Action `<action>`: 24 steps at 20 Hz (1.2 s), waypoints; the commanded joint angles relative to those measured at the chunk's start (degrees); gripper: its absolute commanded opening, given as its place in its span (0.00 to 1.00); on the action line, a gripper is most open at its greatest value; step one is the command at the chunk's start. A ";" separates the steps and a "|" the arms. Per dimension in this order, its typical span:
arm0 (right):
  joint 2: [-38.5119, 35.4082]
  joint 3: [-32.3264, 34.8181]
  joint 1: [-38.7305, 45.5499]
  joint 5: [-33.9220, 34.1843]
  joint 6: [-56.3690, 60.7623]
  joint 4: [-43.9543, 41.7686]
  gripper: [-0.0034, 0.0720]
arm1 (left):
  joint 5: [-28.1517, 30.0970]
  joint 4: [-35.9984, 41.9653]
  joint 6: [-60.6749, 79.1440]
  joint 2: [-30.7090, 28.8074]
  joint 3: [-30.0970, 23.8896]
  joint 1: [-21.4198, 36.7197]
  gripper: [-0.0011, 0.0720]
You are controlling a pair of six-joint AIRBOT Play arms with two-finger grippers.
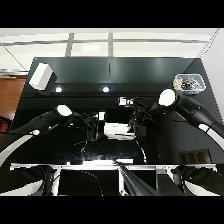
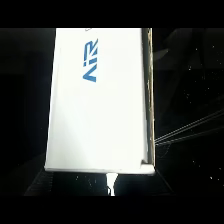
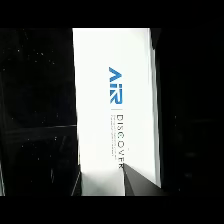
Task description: Fold the box and place the chain.
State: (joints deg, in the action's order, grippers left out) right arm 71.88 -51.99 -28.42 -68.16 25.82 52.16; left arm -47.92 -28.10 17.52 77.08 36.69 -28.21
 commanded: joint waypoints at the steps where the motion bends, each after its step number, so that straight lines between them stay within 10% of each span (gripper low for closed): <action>1: 0.04 0.04 -0.72 1.36 1.60 1.66 0.40 | 0.11 0.02 0.07 0.04 0.04 -0.04 0.56; 8: 0.04 0.02 -0.72 1.38 1.60 1.70 0.43 | 0.13 0.00 0.07 0.04 0.04 -0.04 0.56; 10: 0.04 0.04 -0.72 1.49 1.60 1.88 0.57 | 0.11 0.00 0.07 0.04 0.04 -0.04 0.56; 24: -6.23 -0.02 1.49 -0.31 8.74 1.62 0.57 | 0.11 -0.02 0.07 0.04 0.04 -0.04 0.56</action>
State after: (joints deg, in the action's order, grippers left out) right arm 68.34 -51.99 -28.03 -67.70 30.63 54.30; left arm -47.92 -28.16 17.63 77.08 36.69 -28.21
